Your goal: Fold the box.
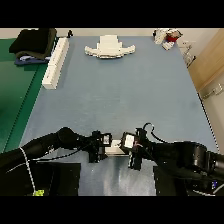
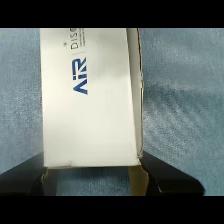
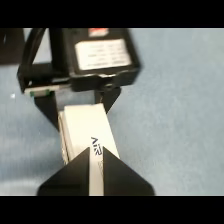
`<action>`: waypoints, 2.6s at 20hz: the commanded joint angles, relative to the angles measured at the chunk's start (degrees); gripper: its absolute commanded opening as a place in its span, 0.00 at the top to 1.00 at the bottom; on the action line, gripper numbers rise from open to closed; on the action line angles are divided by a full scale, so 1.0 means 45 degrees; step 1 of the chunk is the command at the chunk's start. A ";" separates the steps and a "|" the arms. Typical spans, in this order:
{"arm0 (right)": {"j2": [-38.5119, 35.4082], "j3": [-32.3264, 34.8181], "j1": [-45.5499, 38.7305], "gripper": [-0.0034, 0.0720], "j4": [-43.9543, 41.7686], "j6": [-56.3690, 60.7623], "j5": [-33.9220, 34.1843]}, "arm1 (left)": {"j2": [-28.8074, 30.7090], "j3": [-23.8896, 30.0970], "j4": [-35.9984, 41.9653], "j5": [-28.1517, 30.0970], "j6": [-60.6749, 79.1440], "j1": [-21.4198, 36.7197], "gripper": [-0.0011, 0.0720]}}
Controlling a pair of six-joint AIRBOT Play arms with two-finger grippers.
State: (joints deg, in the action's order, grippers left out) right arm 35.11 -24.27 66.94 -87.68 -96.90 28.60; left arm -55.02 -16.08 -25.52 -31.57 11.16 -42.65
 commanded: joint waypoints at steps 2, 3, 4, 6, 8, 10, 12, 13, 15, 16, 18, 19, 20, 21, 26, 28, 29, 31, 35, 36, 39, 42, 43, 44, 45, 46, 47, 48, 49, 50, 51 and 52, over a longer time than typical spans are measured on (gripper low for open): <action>-0.0835 0.2380 -0.0345 0.94 -0.0772 0.4527 -0.4619 | 0.0010 -0.0010 0.0000 0.0024 -0.0005 0.0000 0.26; -0.0753 0.3026 -0.0330 0.94 -0.0923 0.5251 -0.5566 | 0.0010 -0.0010 0.0000 0.0024 -0.0005 0.0000 0.26; -0.0612 0.3497 -0.0330 0.94 -0.0981 0.5644 -0.6212 | 0.0010 -0.0010 0.0000 0.0024 -0.0005 0.0000 0.26; -0.0151 0.3852 -0.0330 0.94 -0.0971 0.5765 -0.6470 | 0.0010 -0.0010 0.0000 0.0024 -0.0005 0.0000 0.26; 0.0379 0.3852 -0.0330 0.94 -0.0971 0.5765 -0.6504 | 0.0010 -0.0010 0.0000 0.0024 -0.0005 0.0000 0.26; 0.0787 0.3852 -0.0204 0.94 -0.0967 0.5765 -0.6494 | 0.0010 -0.0010 0.0000 0.0024 -0.0005 0.0000 0.26; 0.1039 0.3852 0.0092 0.94 -0.1005 0.5770 -0.6489 | 0.0010 -0.0010 0.0000 0.0024 -0.0005 0.0000 0.26; 0.1175 0.3852 0.0238 0.94 -0.1005 0.5770 -0.6489 | 0.0010 -0.0010 0.0000 0.0024 -0.0005 0.0000 0.26; 0.1515 0.3881 0.0287 0.94 -0.1005 0.5770 -0.6509 | 0.0010 -0.0010 0.0000 0.0024 -0.0005 0.0000 0.26; 0.1666 0.3881 0.0287 0.94 -0.1005 0.5770 -0.6509 | 0.0010 -0.0010 0.0000 0.0024 -0.0005 0.0000 0.26; 0.1787 0.3881 0.0287 0.94 -0.1005 0.5770 -0.6509 | 0.0010 -0.0010 0.0000 0.0024 -0.0005 0.0000 0.26; 0.1787 0.3881 0.0287 0.94 -0.1005 0.5770 -0.6504 | 0.0010 -0.0010 0.0000 0.0019 -0.0005 0.0000 0.26; 0.1783 0.3881 0.0287 0.94 -0.1005 0.5770 -0.6499 | 0.0010 -0.0010 0.0000 0.0024 -0.0005 0.0000 0.26; 0.1783 0.3881 0.0287 0.94 -0.1005 0.5770 -0.6504 | 0.0010 -0.0010 0.0000 0.0024 -0.0005 0.0000 0.26; 0.1452 0.3687 0.0287 0.94 -0.1001 0.5765 -0.6052 | 0.0010 -0.0010 0.0000 0.0024 -0.0005 0.0000 0.26; 0.0933 0.2890 0.0277 0.94 -0.0831 0.5761 -0.3949 | 0.0010 -0.0010 0.0005 0.0024 -0.0005 0.0000 0.26; 0.0675 0.2336 0.0277 0.94 -0.0500 0.5761 -0.2652 | 0.0010 -0.0010 0.0000 0.0024 -0.0005 0.0000 0.26; 0.0301 0.1175 0.0277 0.94 -0.0039 0.5765 -0.0277 | 0.0010 -0.0010 0.0000 0.0024 -0.0005 0.0000 0.26; 0.0476 -0.0816 -0.0427 0.95 0.0539 0.5702 0.4551 | 0.0010 -0.0010 0.0000 0.0024 -0.0005 0.0000 0.26; 0.0597 -0.1156 -0.0816 0.95 0.0539 0.5537 0.5561 | 0.0010 -0.0010 0.0000 0.0024 -0.0005 0.0000 0.26; 0.1180 -0.1870 -0.3075 0.95 0.0510 0.4430 0.7718 | 0.0010 -0.0010 0.0000 0.0024 -0.0005 0.0000 0.26; 0.2395 -0.2837 -0.6883 0.95 -0.0238 0.2501 0.9029 | 0.0010 -0.0010 0.0000 0.0024 -0.0005 0.0000 0.26; 0.2929 -0.3259 -0.8145 0.95 -0.0855 0.1807 0.9394 | 0.0010 -0.0010 0.0000 0.0024 -0.0005 0.0000 0.26; 0.3497 -0.3701 -0.9262 0.95 -0.1564 0.1122 0.9748 | 0.0010 -0.0010 0.0000 0.0024 -0.0005 0.0000 0.26; 0.4124 -0.4172 -1.0239 0.95 -0.1991 0.0831 1.0083 | 0.0010 -0.0010 0.0000 0.0024 -0.0005 0.0000 0.26; 0.4702 -0.4561 -1.0909 0.95 -0.2050 0.0806 1.0195 | 0.0010 -0.0010 0.0000 0.0024 -0.0005 0.0000 0.26; 0.5183 -0.4867 -1.1370 0.95 -0.1865 0.0806 1.0190 | 0.0010 -0.0010 0.0000 0.0024 -0.0005 0.0000 0.26; 0.5683 -0.5168 -1.1740 0.95 -0.1671 0.0806 1.0190 | 0.0010 -0.0010 0.0000 0.0024 -0.0005 0.0000 0.26; 0.6130 -0.5430 -1.2007 0.95 -0.1540 0.0801 1.0185 | 0.0010 -0.0010 0.0000 0.0019 -0.0005 0.0000 0.26; 0.6562 -0.5678 -1.2245 0.95 -0.1530 0.0806 1.0190 | 0.0010 -0.0010 0.0000 0.0024 -0.0005 0.0000 0.26; 0.6912 -0.5858 -1.2376 0.95 -0.1540 0.0806 1.0190 | 0.0010 -0.0010 0.0000 0.0024 -0.0005 0.0000 0.26; 0.7203 -0.6003 -1.2458 0.95 -0.1603 0.0811 1.0185 | 0.0010 -0.0010 0.0000 0.0024 -0.0005 0.0000 0.26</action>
State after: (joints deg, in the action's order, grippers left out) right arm 62.67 -48.36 14.57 -94.32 -92.09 73.10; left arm -55.02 -16.08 -25.52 -31.48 11.14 -42.65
